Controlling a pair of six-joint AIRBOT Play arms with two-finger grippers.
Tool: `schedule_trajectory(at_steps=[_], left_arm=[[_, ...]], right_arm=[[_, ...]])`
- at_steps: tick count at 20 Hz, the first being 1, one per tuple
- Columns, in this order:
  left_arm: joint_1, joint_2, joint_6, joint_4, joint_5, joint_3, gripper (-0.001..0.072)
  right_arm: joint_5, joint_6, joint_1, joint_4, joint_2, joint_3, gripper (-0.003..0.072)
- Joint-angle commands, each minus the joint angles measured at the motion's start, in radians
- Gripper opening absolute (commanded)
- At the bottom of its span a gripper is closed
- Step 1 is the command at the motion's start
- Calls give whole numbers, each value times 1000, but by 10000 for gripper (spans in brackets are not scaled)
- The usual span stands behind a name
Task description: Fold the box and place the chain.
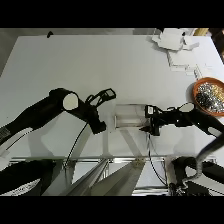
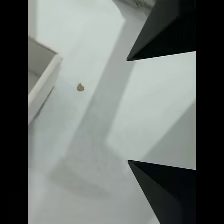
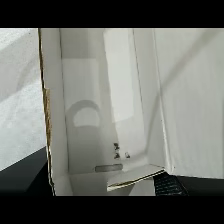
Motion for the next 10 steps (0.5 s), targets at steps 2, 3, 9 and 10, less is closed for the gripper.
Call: schedule_trajectory(at_steps=[2, 3, 9, 10], left_arm=[[89, -37, 903, -229, 144, -123, 703], [88, -64, 967, -267, 162, -123, 703], [65, -187, 1176, -558, 268, -123, 711], [58, -193, 1186, -570, 268, -123, 713]], right_arm=[[0, 0, 0, 0, 0, 1, 401], [0, 0, 0, 0, 0, 1, 401], [0, 0, 0, 0, 0, 1, 401], [0, 0, 0, 0, 0, 1, 401]])
